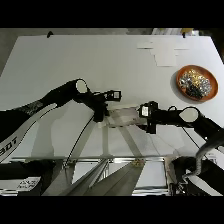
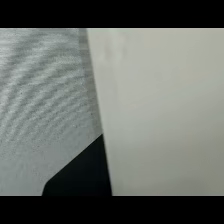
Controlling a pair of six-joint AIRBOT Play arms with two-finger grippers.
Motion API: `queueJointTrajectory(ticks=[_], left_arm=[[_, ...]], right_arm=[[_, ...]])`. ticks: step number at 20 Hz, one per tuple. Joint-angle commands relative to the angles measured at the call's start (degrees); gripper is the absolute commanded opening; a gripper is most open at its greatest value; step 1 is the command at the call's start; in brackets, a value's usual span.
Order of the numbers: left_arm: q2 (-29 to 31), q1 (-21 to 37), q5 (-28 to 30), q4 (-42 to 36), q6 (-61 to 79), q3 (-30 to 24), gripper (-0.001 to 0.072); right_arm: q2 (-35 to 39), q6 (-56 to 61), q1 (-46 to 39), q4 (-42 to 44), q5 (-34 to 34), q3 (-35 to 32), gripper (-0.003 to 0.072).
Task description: Fold the box and place the chain.
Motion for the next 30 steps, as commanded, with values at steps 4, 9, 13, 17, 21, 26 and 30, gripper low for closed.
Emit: queueJointTrajectory(ticks=[4, 9, 13, 17, 21, 26, 30], left_arm=[[0.0, 0.0, 0.0, 0.0, 0.0, 0.0, 0.0011], [0.0, 0.0, 0.0, 0.0, 0.0, 0.0, 0.0011], [0.0, 0.0, 0.0, 0.0, 0.0, 0.0, 0.0011], [0.0, 0.0, 0.0, 0.0, 0.0, 0.0, 0.0011], [0.0, 0.0, 0.0, 0.0, 0.0, 0.0, 0.0011], [0.0, 0.0, 0.0, 0.0, 0.0, 0.0, 0.0011], [0.0, 0.0, 0.0, 0.0, 0.0, 0.0, 0.0011]], right_arm=[[-5.6, -8.1, -4.9, 7.0, 4.2, 0.8, 0.066], [-10.6, -12.5, -7.8, 7.8, 9.4, 4.5, 0.0662], [-15.6, -12.6, -7.9, 8.5, 13.0, 7.2, 0.066], [-17.8, -12.6, -7.5, 8.4, 13.4, 7.2, 0.0653], [-18.1, -12.5, -5.0, 8.1, 13.8, 7.2, 0.0647], [-18.2, -12.3, -4.8, 6.3, 13.7, 5.0, 0.0607], [-18.2, -14.1, -4.5, 6.3, 12.0, 3.9, 0.0593]])
